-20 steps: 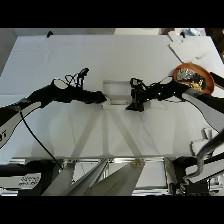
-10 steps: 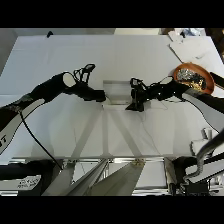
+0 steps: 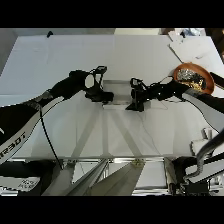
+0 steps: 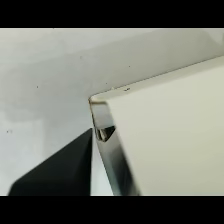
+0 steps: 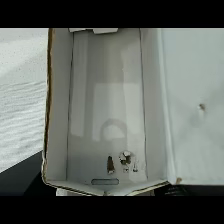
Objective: Fold the box and place the chain.
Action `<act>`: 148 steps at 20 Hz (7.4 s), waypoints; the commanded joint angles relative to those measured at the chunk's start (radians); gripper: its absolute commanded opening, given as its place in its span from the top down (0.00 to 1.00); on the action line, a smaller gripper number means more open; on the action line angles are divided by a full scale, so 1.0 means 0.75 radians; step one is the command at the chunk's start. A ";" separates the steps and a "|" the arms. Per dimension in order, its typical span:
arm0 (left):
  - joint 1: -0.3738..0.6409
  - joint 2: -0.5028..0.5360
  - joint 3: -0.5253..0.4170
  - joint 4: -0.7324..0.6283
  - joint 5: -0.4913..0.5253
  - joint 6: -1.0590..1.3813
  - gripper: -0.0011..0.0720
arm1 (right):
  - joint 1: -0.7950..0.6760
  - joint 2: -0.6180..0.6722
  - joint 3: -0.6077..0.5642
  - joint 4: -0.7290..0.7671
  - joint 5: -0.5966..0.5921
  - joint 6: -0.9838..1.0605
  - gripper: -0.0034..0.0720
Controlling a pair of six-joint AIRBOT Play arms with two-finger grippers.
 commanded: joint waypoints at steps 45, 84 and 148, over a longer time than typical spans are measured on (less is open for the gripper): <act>0.576 -0.113 -0.198 -1.089 -0.324 3.019 0.01 | 0.000 0.001 0.001 0.001 0.001 0.000 0.27; 0.366 -0.172 -0.193 -1.046 -0.058 2.806 0.55 | 0.000 0.001 0.001 0.001 0.001 0.000 0.27; 0.366 -0.172 -0.193 -1.047 -0.058 2.807 0.55 | 0.075 0.661 0.001 -0.467 -0.149 0.820 0.95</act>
